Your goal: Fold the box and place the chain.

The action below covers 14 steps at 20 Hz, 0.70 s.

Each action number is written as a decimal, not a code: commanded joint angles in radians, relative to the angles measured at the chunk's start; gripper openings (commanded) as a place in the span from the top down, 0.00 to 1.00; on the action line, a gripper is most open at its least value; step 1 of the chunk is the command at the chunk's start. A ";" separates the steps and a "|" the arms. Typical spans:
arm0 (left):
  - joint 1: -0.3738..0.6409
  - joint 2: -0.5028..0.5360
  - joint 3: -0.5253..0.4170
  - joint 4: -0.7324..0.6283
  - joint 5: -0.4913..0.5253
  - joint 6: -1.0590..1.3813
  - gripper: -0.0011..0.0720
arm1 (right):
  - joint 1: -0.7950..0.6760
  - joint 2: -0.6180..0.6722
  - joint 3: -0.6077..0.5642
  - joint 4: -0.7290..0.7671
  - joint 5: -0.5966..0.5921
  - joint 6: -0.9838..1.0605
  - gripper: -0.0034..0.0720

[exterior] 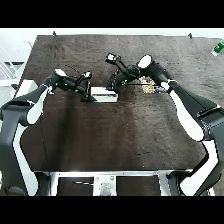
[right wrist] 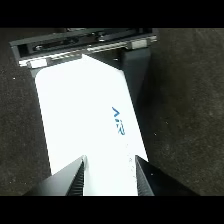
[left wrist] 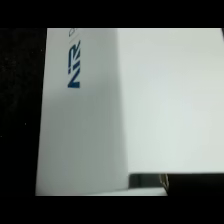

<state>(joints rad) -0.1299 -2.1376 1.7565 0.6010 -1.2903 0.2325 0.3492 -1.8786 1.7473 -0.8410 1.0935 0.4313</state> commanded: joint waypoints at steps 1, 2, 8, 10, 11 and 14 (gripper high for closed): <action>0.001 0.001 0.001 0.000 0.000 0.000 0.29 | 0.011 -0.011 0.001 -0.003 0.000 -0.001 0.46; 0.001 0.001 0.001 0.000 0.000 0.000 0.29 | 0.013 -0.016 0.001 -0.002 0.001 -0.001 0.46; 0.001 0.001 0.001 0.000 0.000 0.000 0.29 | 0.017 -0.026 0.001 -0.027 0.041 -0.005 0.36; 0.001 0.001 0.001 0.000 0.000 0.000 0.29 | 0.018 -0.030 0.001 -0.032 0.040 -0.005 0.36; 0.001 0.001 0.001 0.000 0.000 0.000 0.29 | 0.018 -0.032 0.001 -0.032 0.026 -0.005 0.36; 0.001 0.001 0.001 0.000 0.000 0.000 0.29 | 0.019 -0.033 0.002 -0.032 -0.020 -0.005 0.40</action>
<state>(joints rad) -0.1299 -2.1376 1.7569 0.6006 -1.2903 0.2325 0.3668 -1.9091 1.7481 -0.8692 1.1091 0.4274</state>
